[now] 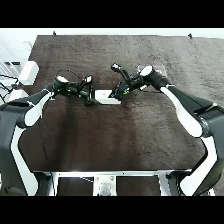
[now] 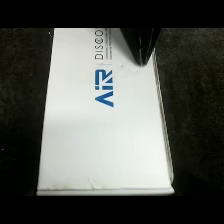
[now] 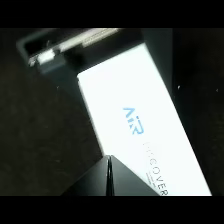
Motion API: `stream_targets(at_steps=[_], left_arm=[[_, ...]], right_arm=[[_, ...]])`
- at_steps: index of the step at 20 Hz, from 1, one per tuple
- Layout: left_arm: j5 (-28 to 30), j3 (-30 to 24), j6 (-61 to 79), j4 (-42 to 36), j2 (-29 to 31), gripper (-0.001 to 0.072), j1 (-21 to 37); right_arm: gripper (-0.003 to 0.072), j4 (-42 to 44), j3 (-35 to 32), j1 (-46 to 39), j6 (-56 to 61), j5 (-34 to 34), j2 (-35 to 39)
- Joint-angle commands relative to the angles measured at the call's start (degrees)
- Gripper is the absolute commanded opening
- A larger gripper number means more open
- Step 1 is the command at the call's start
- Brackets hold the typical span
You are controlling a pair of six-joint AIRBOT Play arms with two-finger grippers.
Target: Fold the box and place the chain.
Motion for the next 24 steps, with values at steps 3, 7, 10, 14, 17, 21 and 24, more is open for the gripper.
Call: stream_targets(at_steps=[3,7,10,14,17,21,24], left_arm=[[0.0,0.0,0.2,0.0,0.0,0.0481,0.0],[0.0,0.0,0.2,0.0,0.0,0.0481,0.0],[-0.1,0.0,0.2,0.0,0.0,0.0481,0.0],[-0.4,0.0,0.2,-0.2,0.0,0.0481,0.0],[-0.7,0.0,0.2,-0.7,0.0,0.0481,0.0],[-0.5,0.0,0.2,-1.5,0.0,0.048,0.0],[-0.6,0.0,-1.9,-2.2,0.4,0.02,0.0]], right_arm=[[0.0015,3.4,0.0,-1.0,3.0,-1.4,14.8],[0.0014,2.5,-8.5,-3.3,7.0,-2.4,27.3],[0.0015,2.3,-19.6,-4.9,8.1,-6.8,36.0],[0.0015,2.3,-32.7,-7.5,9.5,-12.4,43.8],[0.0015,2.6,-37.6,-9.2,9.6,-12.3,45.2],[0.0015,2.8,-38.6,-9.4,9.6,-12.4,45.2],[0.0015,3.0,-38.6,-9.5,9.6,-12.4,45.2]])
